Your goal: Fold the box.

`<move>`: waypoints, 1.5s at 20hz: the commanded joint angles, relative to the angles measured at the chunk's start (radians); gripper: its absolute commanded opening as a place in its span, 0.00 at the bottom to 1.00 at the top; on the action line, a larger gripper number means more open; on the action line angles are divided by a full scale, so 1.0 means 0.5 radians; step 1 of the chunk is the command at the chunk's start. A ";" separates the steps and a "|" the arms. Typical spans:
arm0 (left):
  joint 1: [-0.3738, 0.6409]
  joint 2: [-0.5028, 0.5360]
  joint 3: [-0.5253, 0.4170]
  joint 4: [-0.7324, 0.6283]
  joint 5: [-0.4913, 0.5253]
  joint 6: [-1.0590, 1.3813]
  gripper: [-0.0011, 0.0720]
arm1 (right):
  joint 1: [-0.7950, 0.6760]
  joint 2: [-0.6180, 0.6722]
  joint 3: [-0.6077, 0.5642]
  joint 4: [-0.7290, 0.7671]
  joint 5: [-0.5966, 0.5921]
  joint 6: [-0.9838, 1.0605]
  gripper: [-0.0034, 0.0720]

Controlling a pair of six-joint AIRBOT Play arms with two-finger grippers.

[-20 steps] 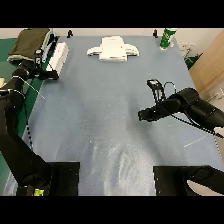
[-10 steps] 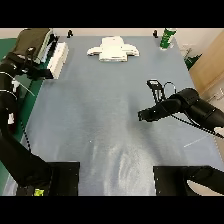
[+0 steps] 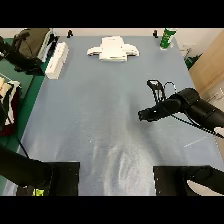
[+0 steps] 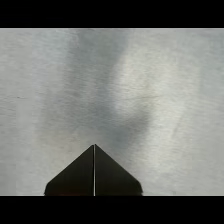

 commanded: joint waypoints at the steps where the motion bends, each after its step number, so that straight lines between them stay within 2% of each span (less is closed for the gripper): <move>1: -0.163 0.495 -0.345 0.011 0.052 -0.109 0.03 | 0.002 -0.001 0.002 0.006 -0.001 0.000 0.05; 4: -0.369 1.072 -1.032 0.011 0.381 -0.211 0.03 | 0.002 -0.001 0.002 0.007 -0.001 0.000 0.05; 6: -0.544 1.367 -1.466 0.010 0.585 -0.304 0.03 | 0.002 -0.001 0.002 0.007 -0.001 0.000 0.05; 8: -0.737 1.550 -1.829 0.010 0.733 -0.412 0.03 | 0.002 -0.001 0.002 0.007 -0.001 0.000 0.05; 10: -0.909 1.630 -2.046 0.008 0.900 -0.469 0.03 | 0.002 -0.001 0.002 0.007 -0.001 0.000 0.05; 12: -1.041 1.635 -2.110 0.010 1.017 -0.475 0.03 | 0.002 -0.001 0.002 0.007 -0.001 0.000 0.05; 15: -1.126 1.627 -2.110 0.002 1.135 -0.475 0.03 | 0.002 -0.001 0.002 0.007 -0.001 0.000 0.05; 30: -1.133 1.627 -2.110 0.002 1.135 -0.475 0.04 | 0.002 -0.001 0.002 0.007 -0.001 0.000 0.05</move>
